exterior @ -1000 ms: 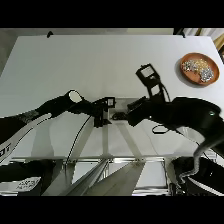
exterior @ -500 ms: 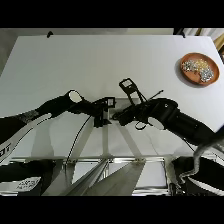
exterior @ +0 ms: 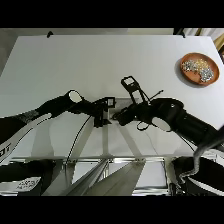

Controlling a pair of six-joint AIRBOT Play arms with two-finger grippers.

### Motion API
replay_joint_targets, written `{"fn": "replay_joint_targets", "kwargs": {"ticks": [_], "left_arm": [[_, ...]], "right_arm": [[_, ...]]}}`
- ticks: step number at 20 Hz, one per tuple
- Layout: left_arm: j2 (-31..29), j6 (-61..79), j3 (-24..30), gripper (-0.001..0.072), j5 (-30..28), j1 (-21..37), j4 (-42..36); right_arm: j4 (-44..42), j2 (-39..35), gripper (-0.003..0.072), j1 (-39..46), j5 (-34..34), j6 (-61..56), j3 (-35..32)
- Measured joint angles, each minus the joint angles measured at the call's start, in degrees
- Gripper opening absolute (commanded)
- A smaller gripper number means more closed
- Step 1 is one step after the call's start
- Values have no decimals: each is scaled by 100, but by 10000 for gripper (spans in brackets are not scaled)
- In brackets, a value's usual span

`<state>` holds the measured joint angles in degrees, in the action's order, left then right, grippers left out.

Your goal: Fold the box and place the chain.

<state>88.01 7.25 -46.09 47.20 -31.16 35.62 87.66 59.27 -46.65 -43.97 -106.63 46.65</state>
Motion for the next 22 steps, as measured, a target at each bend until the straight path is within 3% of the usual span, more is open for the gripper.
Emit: {"fn": "replay_joint_targets", "kwargs": {"ticks": [5, 9, 10, 11, 12, 16, 22], "left_arm": [[0, 0, 0, 11, 0, 0, 0], [0, 0, 0, 11, 0, 0, 0], [0, 0, 0, 11, 0, 0, 0], [0, 0, 0, 11, 0, 0, 0], [0, 0, 0, 11, 0, 0, 0], [0, 0, 0, 11, 0, 0, 0], [0, 2, 0, 11, 0, 0, 0]], "right_arm": [[396, -1040, 204, 160, -640, -164, 13], [658, -1401, 206, 1082, -1381, -282, 13], [708, -1408, 234, 1432, -1491, -201, 13], [741, -1373, 328, 1792, -1532, -107, 13], [761, -1298, 357, 2127, -1543, 17, 13], [756, -588, 343, 3294, -1263, 535, 13], [575, 1104, 340, 3947, -273, 1027, 297]]}}
